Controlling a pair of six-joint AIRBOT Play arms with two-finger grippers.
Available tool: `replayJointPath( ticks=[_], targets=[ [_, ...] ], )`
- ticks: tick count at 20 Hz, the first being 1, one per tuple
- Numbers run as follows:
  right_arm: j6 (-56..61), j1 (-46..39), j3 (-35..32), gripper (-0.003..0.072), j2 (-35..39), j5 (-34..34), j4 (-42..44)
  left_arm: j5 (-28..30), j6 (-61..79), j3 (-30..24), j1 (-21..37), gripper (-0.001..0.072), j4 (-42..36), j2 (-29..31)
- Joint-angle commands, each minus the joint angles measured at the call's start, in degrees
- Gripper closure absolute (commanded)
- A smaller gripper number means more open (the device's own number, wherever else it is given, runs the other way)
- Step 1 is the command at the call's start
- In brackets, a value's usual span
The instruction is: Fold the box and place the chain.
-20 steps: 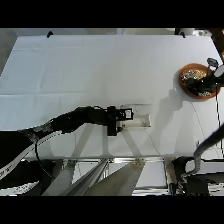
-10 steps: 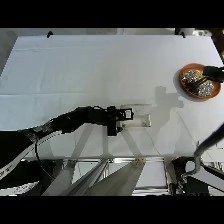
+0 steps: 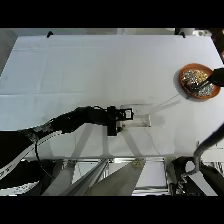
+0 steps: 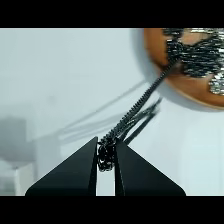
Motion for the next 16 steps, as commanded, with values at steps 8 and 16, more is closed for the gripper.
replayJointPath(
  ticks=[8,16],
  targets=[
    [-1.1,9.6,-2.6,0.0668,18.9,6.4,14.3,0.0,0.0,0.0,0.0,0.0455,0.0,0.0],
    [0.3,16.9,-6.0,0.0668,20.0,3.5,17.0,0.0,0.0,0.0,0.1,0.0455,0.0,0.0]
  ],
)
